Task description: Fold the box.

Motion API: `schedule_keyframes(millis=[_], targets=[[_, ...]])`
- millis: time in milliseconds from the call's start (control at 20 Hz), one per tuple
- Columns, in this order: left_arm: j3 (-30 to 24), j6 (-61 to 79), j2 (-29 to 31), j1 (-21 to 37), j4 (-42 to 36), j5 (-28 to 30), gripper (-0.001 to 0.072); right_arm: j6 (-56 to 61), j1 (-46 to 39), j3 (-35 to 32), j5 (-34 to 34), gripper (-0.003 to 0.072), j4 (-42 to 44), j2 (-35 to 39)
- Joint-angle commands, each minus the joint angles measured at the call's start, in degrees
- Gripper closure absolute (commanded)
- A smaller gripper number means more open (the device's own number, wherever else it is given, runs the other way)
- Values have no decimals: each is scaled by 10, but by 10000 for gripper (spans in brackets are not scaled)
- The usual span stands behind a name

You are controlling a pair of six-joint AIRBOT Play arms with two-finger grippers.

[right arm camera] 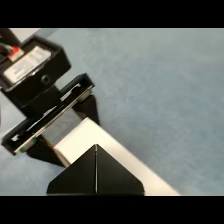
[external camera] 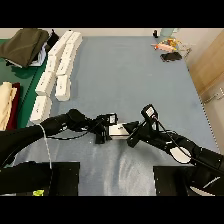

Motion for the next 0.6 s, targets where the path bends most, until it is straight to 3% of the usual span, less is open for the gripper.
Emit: schedule_keyframes(millis=[0, 200, 550], targets=[[1, -1, 0, 0, 0, 0, 271, 1, -49, 24, 59, 680, -76, 2], [1, -1, 0, 0, 0, 0, 271, 26, -165, 117, 254, 680, -160, -52], [1, -1, 0, 0, 0, 0, 270, 334, -316, 398, 659, 680, -312, -229]])
